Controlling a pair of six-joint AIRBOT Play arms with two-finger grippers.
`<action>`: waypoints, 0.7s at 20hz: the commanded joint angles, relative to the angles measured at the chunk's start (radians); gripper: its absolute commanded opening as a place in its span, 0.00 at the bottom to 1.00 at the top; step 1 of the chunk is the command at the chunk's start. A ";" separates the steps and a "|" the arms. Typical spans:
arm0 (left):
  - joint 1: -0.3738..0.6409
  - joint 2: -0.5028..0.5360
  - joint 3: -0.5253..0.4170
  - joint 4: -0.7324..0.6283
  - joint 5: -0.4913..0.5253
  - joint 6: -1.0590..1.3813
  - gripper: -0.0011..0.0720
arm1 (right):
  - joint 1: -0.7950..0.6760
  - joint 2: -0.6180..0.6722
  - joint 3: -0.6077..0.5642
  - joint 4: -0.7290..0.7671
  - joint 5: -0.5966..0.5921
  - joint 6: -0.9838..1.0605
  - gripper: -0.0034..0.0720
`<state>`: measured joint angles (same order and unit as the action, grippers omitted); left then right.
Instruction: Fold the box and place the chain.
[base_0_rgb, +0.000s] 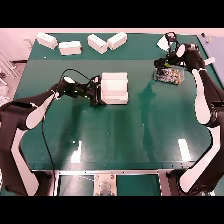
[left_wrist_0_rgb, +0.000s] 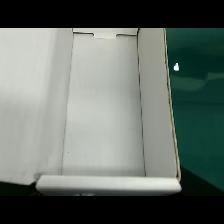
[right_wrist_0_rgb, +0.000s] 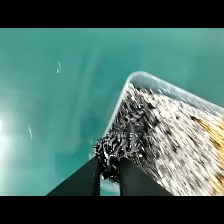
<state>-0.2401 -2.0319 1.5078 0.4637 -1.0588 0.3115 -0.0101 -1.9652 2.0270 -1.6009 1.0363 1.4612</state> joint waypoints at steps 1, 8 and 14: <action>0.000 0.001 0.000 0.000 0.000 0.000 0.65 | 0.032 0.083 0.021 -0.098 0.150 0.023 0.06; 0.000 0.001 0.000 0.000 0.000 0.000 0.65 | 0.102 0.312 0.021 -0.191 0.213 0.022 0.06; 0.000 0.001 0.000 0.000 0.000 0.000 0.65 | 0.142 0.408 0.021 -0.210 0.253 -0.001 0.06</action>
<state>-0.2405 -2.0319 1.5078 0.4637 -1.0588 0.3115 0.1051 -1.6077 2.0464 -1.7920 1.2659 1.4803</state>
